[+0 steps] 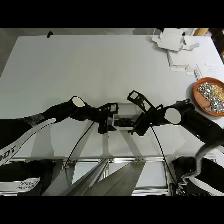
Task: Fold the box and place the chain.
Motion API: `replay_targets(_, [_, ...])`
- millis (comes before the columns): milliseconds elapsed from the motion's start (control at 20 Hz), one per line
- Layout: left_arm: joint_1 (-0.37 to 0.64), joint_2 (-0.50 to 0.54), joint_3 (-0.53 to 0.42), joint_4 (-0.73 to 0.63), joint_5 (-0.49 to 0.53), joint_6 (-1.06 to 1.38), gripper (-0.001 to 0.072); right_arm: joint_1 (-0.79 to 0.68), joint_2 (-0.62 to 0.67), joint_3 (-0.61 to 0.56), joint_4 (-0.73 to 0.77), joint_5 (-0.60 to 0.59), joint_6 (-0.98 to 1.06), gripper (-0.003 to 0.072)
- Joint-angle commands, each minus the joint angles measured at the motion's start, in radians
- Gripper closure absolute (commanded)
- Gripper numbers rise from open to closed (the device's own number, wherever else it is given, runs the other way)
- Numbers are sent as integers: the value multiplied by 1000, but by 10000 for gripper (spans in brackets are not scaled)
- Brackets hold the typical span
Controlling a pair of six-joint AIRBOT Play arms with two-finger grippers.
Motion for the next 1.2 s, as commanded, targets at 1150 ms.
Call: replay_targets(1150, [0, 1, 0, -1, 0, -2, 337, 0, -19, 1, 37, 5, -9, 488])
